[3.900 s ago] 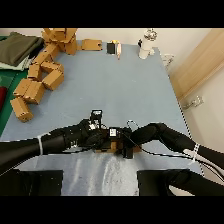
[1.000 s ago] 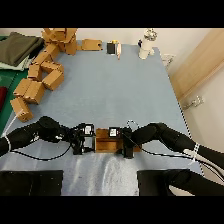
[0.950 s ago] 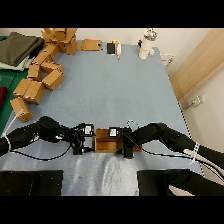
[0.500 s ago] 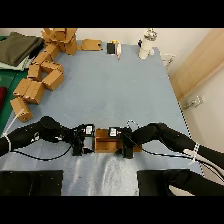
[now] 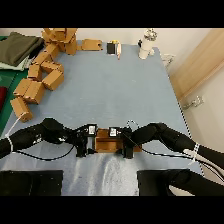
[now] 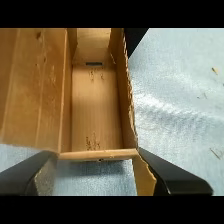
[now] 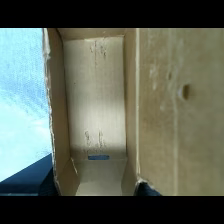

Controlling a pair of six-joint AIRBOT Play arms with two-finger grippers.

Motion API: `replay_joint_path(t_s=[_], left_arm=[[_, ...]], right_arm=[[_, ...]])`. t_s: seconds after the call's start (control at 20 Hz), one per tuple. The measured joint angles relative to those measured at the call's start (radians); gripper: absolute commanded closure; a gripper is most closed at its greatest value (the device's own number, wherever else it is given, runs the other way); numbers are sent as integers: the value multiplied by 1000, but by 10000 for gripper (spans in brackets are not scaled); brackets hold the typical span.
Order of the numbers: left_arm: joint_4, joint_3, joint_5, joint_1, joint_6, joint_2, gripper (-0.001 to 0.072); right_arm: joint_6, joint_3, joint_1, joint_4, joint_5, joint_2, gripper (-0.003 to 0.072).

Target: Fold the box.

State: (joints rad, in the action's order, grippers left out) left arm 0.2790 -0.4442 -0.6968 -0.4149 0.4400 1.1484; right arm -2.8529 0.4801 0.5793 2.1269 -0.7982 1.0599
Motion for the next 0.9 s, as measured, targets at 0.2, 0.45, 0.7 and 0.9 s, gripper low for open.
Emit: replay_joint_path(t_s=[0.2, 0.45, 0.7, 0.9], left_arm=[[12, -8, 49, -33, -41, 8, 22], [76, -22, 80, -58, -108, 20, 23], [150, -25, 86, -64, -179, 23, 23], [165, -26, 77, -70, -193, 23, 23]], right_arm=[[0, 0, 0, 0, 0, 0, 187], [0, 0, 0, 0, 0, 0, 187], [-1, 0, 0, 0, 0, 0, 187], [-1, 0, 0, 0, 0, 0, 187]])
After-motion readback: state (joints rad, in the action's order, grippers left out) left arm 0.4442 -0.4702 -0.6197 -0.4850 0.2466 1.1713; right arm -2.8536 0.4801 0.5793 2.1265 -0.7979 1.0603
